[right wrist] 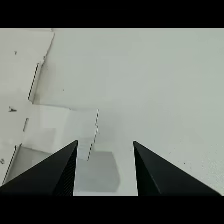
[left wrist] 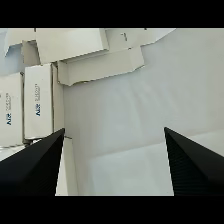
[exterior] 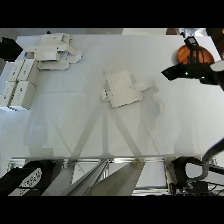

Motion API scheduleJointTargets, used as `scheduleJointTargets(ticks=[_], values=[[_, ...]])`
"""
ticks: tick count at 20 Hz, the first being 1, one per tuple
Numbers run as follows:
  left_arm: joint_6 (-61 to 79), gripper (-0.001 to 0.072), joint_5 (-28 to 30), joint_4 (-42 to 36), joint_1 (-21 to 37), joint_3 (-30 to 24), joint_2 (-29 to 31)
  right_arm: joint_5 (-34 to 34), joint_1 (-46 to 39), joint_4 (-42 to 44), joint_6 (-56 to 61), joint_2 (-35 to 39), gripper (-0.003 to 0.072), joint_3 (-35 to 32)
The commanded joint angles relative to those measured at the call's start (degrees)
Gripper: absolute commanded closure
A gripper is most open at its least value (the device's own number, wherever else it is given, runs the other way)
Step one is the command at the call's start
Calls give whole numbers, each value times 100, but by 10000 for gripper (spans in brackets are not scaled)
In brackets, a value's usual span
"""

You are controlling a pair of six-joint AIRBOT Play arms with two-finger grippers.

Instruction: Fold the box and place the chain.

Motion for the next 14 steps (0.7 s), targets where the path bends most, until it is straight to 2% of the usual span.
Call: scheduleJointTargets(ticks=[1,3,8,13,14], values=[[2,-11,2,2,7,4,-4,1189,-37,-695,520,-817,309,883],[2,-11,2,2,7,4,-4,1550,48,-693,520,-1331,309,1224],[2,-11,2,2,7,4,-4,1816,247,-474,514,-2240,309,1867],[2,-11,2,2,7,4,-4,1939,463,-334,409,-2492,310,2157],[2,-11,2,2,7,4,-4,1934,492,-295,345,-2492,333,2157]])
